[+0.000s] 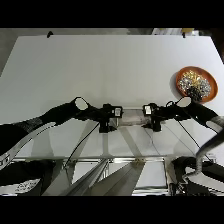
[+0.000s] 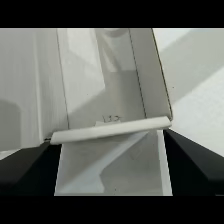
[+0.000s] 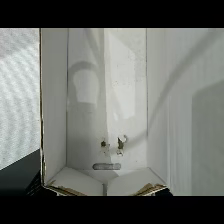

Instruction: Fold the box and place the chain.

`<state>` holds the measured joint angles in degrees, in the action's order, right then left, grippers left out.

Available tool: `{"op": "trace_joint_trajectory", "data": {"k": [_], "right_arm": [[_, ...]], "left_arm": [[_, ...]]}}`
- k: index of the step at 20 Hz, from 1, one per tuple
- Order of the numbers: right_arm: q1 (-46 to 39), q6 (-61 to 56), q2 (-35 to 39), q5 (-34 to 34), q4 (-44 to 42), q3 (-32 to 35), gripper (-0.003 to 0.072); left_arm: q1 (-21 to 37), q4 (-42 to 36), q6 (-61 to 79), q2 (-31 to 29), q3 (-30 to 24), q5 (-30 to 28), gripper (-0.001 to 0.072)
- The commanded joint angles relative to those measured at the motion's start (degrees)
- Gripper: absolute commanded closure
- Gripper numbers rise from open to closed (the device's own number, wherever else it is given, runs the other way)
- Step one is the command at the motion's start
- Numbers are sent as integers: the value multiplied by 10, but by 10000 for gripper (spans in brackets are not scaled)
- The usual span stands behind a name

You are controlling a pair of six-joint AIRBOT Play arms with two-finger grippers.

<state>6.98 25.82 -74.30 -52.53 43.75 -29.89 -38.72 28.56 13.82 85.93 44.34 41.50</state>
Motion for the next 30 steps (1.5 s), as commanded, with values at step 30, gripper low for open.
{"op": "trace_joint_trajectory", "data": {"k": [30], "right_arm": [[0, 0, 0, 0, 0, 0, 349]], "left_arm": [[-7, -125, 44, 40, 0, -32, 162]]}}
